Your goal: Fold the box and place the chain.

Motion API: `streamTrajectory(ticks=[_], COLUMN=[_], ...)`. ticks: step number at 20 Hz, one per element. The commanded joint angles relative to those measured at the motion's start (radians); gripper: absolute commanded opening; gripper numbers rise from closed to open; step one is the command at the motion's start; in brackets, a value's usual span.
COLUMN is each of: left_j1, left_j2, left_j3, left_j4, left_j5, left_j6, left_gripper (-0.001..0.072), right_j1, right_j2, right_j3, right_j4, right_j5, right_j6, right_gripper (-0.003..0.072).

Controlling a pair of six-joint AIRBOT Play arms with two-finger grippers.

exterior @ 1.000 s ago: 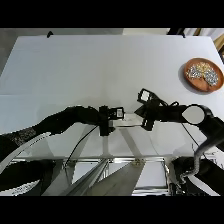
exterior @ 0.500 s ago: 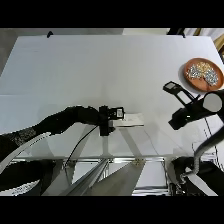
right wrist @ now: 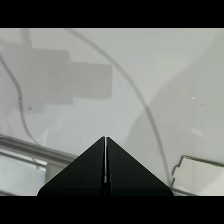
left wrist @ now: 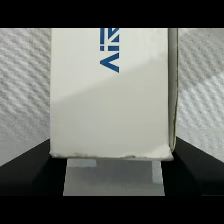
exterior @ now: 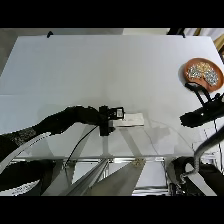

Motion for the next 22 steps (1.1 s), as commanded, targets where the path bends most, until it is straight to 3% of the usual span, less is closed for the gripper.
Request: streamTrajectory(ticks=[1,4,5,6,14,19,22], left_j1=[0.001,0.001,0.001,0.002,0.056,0.319,0.534], left_j2=[0.0,0.001,0.002,0.008,0.192,0.337,0.438], left_j3=[0.0,0.0,0.0,0.0,0.0,0.0,0.0], left_j4=[0.0,0.0,0.001,0.003,0.019,0.031,0.166], left_j5=[0.0,0.0,-0.013,-0.022,-0.22,-0.19,-0.091], left_j6=[0.0,0.0,0.0,0.0,-0.041,-0.28,-0.455], left_gripper=[0.0211,0.0195,0.0079,0.0009,0.001,0.0009,0.0006], right_j1=[-0.014,-0.013,-0.013,-0.013,-0.013,-0.013,-0.013], right_j2=[-0.005,-0.005,-0.005,-0.005,-0.005,-0.005,-0.005], right_j3=[0.001,0.001,0.001,0.001,0.001,0.001,0.001], right_j4=[0.055,0.066,0.066,0.066,0.069,0.069,0.069], right_j5=[-0.046,-0.051,-0.05,-0.05,-0.05,-0.05,-0.05], right_j6=[0.003,0.003,0.003,0.003,0.003,0.003,0.003], right_gripper=[0.001,0.0012,0.0012,0.0012,0.0013,0.0013,0.0013])
